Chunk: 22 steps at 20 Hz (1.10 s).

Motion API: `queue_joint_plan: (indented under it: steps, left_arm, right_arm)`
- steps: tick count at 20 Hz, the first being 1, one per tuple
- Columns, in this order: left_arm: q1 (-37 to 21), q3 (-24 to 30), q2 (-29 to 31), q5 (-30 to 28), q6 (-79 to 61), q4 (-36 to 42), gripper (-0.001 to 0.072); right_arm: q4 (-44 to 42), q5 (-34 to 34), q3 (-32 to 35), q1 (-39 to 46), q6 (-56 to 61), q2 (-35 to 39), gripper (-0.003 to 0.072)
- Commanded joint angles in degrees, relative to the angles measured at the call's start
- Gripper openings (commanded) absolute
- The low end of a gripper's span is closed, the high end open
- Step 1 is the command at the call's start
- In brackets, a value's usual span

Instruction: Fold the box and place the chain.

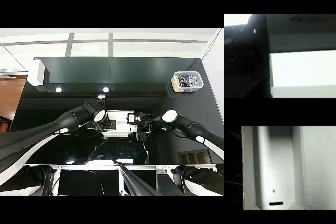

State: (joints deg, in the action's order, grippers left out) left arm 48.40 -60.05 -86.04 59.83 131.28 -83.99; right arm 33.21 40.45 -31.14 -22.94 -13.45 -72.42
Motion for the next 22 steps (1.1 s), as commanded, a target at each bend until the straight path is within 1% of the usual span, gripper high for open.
queue_joint_plan:
  steps: [1,2,4,6,9,10,12,14,15,17,18,19,20,21,22]
  left_arm:
    - [0.04,-0.07,-0.02,-0.76,-0.31,0.02,0.0030]
    - [0.04,-0.07,-0.02,-0.76,-0.31,0.02,0.0030]
    - [0.02,-0.07,0.00,-0.63,-0.33,0.04,0.0030]
    - [0.02,-0.07,0.02,-0.37,-0.35,0.02,0.0030]
    - [0.00,-0.07,0.04,0.87,-0.55,-1.01,0.0030]
    - [-0.04,-0.07,0.11,1.40,-0.55,-1.57,0.0030]
    - [-0.28,-0.11,0.11,1.57,-0.55,-2.05,0.0030]
    - [-0.33,-0.13,0.11,1.29,-0.52,-2.49,0.0030]
    - [-0.31,-0.15,0.11,1.29,-0.52,-2.49,0.0030]
    - [-0.31,-0.15,0.11,1.07,-0.52,-2.36,0.0030]
    - [-0.31,-0.15,0.11,0.79,-0.52,-2.36,0.0030]
    - [-0.31,-0.15,0.11,0.66,-0.52,-2.32,0.0030]
    - [-0.31,-0.17,0.11,0.61,-0.52,-2.29,0.0030]
    - [-0.31,-0.17,0.11,0.63,-0.52,-2.29,0.0030]
    - [-0.31,-0.17,0.11,0.63,-0.52,-2.29,0.0030]
  right_arm:
    - [0.02,0.02,0.00,-0.07,0.15,0.00,0.0422]
    - [0.04,-0.52,0.00,-0.04,1.20,0.00,0.0426]
    - [0.02,-1.73,0.00,-0.02,5.31,0.28,0.0720]
    - [2.01,0.28,0.00,0.09,8.33,2.08,0.0720]
    - [10.47,5.33,0.00,0.09,11.39,6.93,0.0720]
    - [14.03,6.12,0.00,0.09,13.38,8.63,0.0720]
    - [18.56,6.78,0.00,0.09,15.10,10.38,0.0720]
    - [18.45,6.49,0.02,0.04,14.97,10.34,0.0720]
    - [16.74,5.77,0.02,0.04,14.95,10.32,0.0720]
    - [13.49,5.20,0.02,0.04,13.57,10.29,0.0719]
    - [12.09,4.72,0.02,0.02,12.46,10.23,0.0638]
    - [10.95,4.37,0.02,0.02,12.17,10.16,0.0537]
    - [10.47,4.28,0.02,0.02,12.15,10.08,0.0536]
    - [10.19,4.35,0.02,0.02,12.22,9.88,0.0429]
    - [9.81,4.35,0.04,0.02,12.79,9.66,0.0420]
